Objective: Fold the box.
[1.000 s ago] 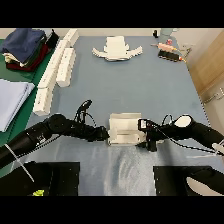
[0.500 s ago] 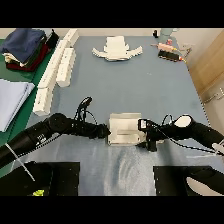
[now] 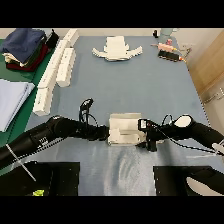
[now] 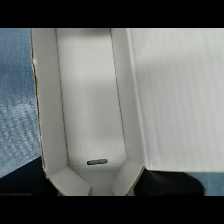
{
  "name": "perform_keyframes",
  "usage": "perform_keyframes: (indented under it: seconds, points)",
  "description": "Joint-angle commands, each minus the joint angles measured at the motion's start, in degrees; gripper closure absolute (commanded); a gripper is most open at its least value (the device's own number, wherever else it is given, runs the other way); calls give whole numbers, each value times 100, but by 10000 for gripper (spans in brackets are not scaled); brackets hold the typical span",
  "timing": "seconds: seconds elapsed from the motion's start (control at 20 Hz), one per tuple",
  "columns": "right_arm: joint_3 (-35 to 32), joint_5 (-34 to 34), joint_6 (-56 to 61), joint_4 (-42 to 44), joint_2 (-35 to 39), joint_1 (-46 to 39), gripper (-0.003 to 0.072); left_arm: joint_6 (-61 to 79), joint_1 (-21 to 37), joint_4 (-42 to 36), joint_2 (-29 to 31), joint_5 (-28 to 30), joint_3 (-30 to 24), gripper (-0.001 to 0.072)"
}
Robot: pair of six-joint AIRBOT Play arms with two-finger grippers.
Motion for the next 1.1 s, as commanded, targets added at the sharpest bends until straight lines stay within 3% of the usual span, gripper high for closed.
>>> perform_keyframes:
  seconds: [0.0,0.4,0.7,1.05]
  points:
    - [4,0,0,0,2,2,81,-914,-168,592,-35,26,46,377]
    - [4,0,0,0,2,0,81,-1012,-501,852,-876,-114,785,377]
    - [4,0,0,0,4,2,81,-2238,-492,2291,-857,-1578,960,377]
    - [4,0,0,0,4,2,82,-2212,-505,2286,-859,-1740,1379,377]
